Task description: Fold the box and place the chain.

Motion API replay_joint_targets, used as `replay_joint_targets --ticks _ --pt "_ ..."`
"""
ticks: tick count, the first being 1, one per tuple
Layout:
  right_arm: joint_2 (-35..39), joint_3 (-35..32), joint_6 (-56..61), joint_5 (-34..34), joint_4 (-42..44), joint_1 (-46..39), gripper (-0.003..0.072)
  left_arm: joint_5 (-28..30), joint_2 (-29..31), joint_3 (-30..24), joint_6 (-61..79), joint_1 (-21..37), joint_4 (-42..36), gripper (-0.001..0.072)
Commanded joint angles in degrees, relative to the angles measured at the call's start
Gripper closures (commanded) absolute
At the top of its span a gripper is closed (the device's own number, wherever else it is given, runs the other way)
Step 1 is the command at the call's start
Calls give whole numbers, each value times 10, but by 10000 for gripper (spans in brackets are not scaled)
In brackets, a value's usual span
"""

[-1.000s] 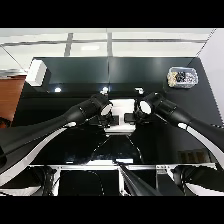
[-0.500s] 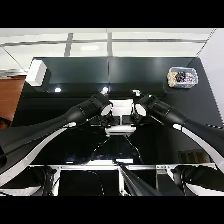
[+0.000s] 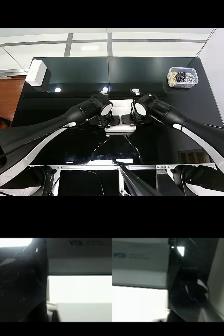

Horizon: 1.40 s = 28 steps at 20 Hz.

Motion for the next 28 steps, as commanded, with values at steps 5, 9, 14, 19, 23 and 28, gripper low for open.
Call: replay_joint_targets --ticks 5,9,14,19,23,28 --pt "1 1 2 10 3 -3 507 1 0 0 2 0 0 682" --pt "35 1 -7 39 1 -11 299 1 0 0 2 0 0 682" --pt "165 28 -45 88 -32 -38 299 2 0 0 2 0 0 682" --pt "217 23 -45 39 -272 -165 296 2 0 0 2 1 0 682" --pt "128 23 -109 -113 -167 -348 -34 0 0 0 2 0 0 682" --pt "-90 236 -134 -92 -73 -475 -29 0 0 0 2 0 0 682"
